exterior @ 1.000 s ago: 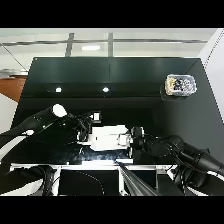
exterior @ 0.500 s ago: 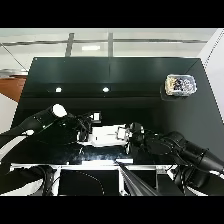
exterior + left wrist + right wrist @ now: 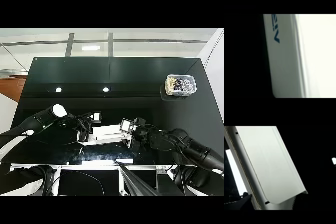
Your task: Fold the box and place the chain.
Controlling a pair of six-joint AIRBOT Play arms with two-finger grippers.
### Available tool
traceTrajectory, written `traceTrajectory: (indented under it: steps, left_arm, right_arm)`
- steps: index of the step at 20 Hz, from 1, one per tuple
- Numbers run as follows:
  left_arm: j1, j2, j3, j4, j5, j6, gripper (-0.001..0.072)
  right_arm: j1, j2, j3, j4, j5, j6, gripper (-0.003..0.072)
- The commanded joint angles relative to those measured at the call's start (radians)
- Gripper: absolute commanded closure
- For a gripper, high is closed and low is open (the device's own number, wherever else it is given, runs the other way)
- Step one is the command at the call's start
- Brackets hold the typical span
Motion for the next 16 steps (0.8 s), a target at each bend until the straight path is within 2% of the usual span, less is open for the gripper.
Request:
traceTrajectory:
  steps: [1, 11, 16]
  left_arm:
    - [0.0, 0.0, 0.001, 0.002, 0.004, 0.0, 0.0681]
    - [0.0, 0.0, 0.002, -0.002, 0.012, 0.0, 0.0681]
    - [-0.001, 0.03, 0.005, 0.0, 0.026, 0.002, 0.0683]
  right_arm:
    - [-0.018, 0.001, 0.001, 0.006, 0.009, -0.064, -0.002]
    - [-0.037, 0.0, 0.005, 0.036, 0.032, -0.073, -0.0019]
    - [-0.038, 0.0, 0.027, 0.049, -0.048, -0.119, -0.0018]
